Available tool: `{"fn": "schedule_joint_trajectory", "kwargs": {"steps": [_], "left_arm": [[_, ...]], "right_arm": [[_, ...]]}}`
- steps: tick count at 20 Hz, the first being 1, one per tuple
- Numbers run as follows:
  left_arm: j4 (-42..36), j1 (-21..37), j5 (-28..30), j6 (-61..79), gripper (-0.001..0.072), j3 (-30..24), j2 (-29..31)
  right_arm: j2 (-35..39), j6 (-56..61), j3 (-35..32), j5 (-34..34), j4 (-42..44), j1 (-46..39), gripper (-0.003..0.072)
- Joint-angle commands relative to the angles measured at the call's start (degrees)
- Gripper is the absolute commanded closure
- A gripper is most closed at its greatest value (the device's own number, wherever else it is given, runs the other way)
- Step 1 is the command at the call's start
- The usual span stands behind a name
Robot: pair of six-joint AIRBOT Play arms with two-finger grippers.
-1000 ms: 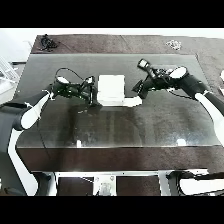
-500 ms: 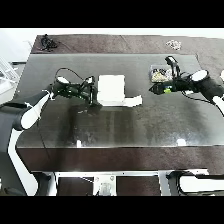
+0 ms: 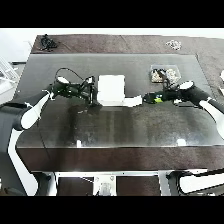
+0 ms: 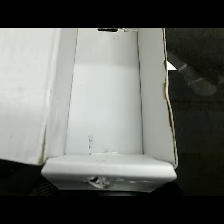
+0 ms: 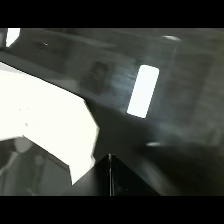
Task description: Fold the box and place the chain.
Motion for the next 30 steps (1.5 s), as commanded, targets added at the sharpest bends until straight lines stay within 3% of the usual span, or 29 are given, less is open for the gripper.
{"fn": "schedule_joint_trajectory", "kwargs": {"steps": [1, 11, 14, 23, 30], "left_arm": [[0.02, 0.04, 0.02, 0.02, 0.0116, 0.02, 0.02], [0.02, 0.04, 0.04, 0.02, 0.0117, 0.02, 0.02], [0.02, 0.04, 0.04, 0.02, 0.0116, 0.02, 0.02], [0.02, 0.04, 0.02, 0.02, 0.0117, 0.02, 0.02], [0.02, 0.04, 0.02, 0.02, 0.0116, 0.02, 0.02]], "right_arm": [[-1.49, -0.15, -0.17, -0.76, 3.21, 4.37, 0.0676], [1.49, 2.95, 4.17, 1.16, 4.15, 7.10, 0.0676], [1.46, 2.93, 4.35, 2.03, 4.61, 7.34, 0.0534], [0.63, 2.95, 7.45, 4.59, 4.50, 7.56, 0.0477], [-2.10, 5.27, 8.17, 6.14, 1.07, 7.52, 0.0368]]}}
